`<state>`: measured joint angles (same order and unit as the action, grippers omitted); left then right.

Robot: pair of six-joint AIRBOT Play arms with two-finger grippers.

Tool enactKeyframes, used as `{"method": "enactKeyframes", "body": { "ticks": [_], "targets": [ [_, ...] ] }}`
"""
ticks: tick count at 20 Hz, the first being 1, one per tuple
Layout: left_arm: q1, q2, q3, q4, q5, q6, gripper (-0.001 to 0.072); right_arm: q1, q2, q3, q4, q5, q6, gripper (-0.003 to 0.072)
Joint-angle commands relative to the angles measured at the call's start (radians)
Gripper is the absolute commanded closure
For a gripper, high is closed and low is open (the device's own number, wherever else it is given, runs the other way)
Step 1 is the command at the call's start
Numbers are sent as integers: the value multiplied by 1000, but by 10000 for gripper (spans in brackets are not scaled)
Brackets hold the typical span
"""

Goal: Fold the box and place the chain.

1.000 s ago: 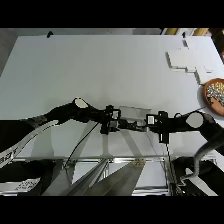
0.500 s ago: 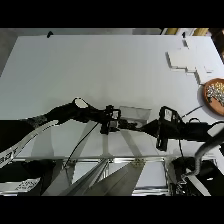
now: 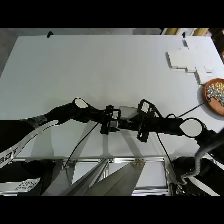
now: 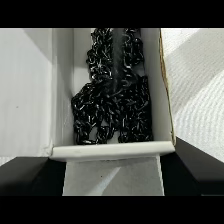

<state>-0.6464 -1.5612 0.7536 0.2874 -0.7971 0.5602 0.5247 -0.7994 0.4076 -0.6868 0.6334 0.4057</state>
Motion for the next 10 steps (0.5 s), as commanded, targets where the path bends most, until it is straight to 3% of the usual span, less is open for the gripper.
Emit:
{"method": "enactKeyframes", "body": {
  "ticks": [1, 4, 7, 10],
  "targets": [
    [0, 0, 0, 0, 0, 0, 679, -3, -16, 61, -262, 32, 233, 402],
    [1, 0, 0, 0, 0, 0, 679, -95, 31, 182, -547, 303, 349, 403],
    [0, 0, 0, 0, 0, 0, 679, -222, 110, 199, -594, 478, 344, 442],
    [0, 0, 0, 0, 0, 0, 679, -321, 150, 198, -594, 531, 231, 530]
  ]
}}
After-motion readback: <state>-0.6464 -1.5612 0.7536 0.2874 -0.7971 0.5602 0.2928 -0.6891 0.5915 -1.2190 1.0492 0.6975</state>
